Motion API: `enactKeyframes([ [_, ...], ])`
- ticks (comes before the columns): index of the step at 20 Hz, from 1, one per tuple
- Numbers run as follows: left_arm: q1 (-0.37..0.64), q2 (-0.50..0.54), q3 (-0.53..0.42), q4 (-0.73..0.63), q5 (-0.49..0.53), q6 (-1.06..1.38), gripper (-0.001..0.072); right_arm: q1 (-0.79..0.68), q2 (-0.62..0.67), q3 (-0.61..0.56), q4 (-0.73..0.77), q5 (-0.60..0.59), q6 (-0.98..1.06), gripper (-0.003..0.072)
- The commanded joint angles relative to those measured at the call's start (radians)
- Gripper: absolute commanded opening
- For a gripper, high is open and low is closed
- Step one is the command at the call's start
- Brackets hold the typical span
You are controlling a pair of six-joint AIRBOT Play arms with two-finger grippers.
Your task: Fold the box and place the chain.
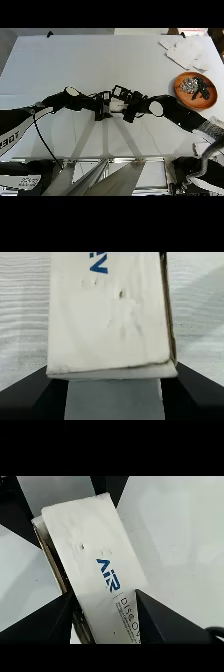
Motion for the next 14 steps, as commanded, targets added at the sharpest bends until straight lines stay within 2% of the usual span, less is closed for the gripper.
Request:
enactKeyframes([
  [1, 0.0, 0.0, 0.0, -0.001, 0.002, 0.0, 0.0156, 0.007, 0.0, -0.001, 0.044, 0.039, 0.009, 0.0467],
  [7, 0.0, 0.0, 0.0, -0.001, 0.002, 0.0, 0.0156, 0.01, 0.008, -0.001, 0.038, 0.017, 0.005, 0.048],
  [12, 0.0, 0.0, 0.001, -0.001, 0.002, 0.0, 0.0156, 0.01, 0.074, -0.001, 0.039, 0.019, 0.006, 0.0477],
  [13, 0.0, 0.0, 0.0, -0.001, 0.002, 0.0, 0.0156, 0.01, 0.088, -0.001, 0.043, 0.029, 0.006, 0.0471],
  [14, 0.0, 0.0, 0.0, -0.001, 0.002, 0.0, 0.0156, 0.01, 0.1, -0.001, 0.051, 0.042, 0.006, 0.043],
])
